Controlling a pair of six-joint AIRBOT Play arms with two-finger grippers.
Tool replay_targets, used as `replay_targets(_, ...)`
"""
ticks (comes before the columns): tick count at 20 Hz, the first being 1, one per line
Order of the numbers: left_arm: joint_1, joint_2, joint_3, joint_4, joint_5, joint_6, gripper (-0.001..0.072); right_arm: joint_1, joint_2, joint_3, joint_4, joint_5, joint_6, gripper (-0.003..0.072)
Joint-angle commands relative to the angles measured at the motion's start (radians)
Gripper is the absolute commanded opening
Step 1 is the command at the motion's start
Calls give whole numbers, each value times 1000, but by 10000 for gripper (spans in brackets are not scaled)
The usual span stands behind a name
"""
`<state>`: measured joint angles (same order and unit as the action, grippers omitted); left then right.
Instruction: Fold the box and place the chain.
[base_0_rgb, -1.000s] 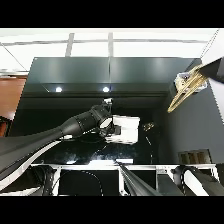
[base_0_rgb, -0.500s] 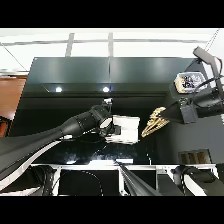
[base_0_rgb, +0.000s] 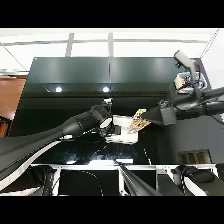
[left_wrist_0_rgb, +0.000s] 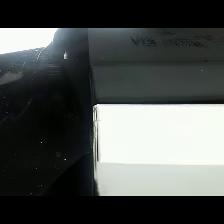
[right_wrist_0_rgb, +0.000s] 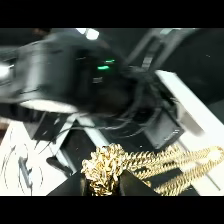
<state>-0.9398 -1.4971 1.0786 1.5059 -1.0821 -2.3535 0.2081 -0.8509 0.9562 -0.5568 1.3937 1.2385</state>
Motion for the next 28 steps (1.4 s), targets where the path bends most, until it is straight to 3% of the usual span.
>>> replay_targets(1, 0, 0, 0, 0, 0, 0, 26, 16, -1, -140, 18, -137, 20, 14)
replay_targets(4, 0, 0, 0, 0, 0, 0, 26, 68, -27, -226, 21, -240, 56, 17)
replay_targets(7, 0, 0, 0, 0, 4, 0, 26, 112, -80, -236, -36, -285, 76, 19)
replay_targets(9, 0, 0, 0, 0, 5, 0, 26, 122, -113, -236, -78, -296, 102, 143)
replay_targets(12, 0, 0, 0, 0, 8, 0, 26, 86, -115, -210, -137, -231, 101, 152)
replay_targets(14, 0, 0, 0, 0, 9, 0, 26, 5, -101, -163, -167, -138, 93, 385)
replay_targets(18, 0, 0, 0, 0, 9, 0, 26, -73, -74, -136, -132, -36, 26, 385)
replay_targets(23, 0, -1, 0, 3, 14, 0, 26, -166, -70, -135, -188, -117, 22, 384)
replay_targets(27, 15, 1, 14, -16, 6, -47, 37, -224, -70, -136, -194, -88, -2, 384)
replay_targets(28, 19, 1, 33, -18, -18, -57, 227, -229, -70, -136, -202, -73, -1, 384)
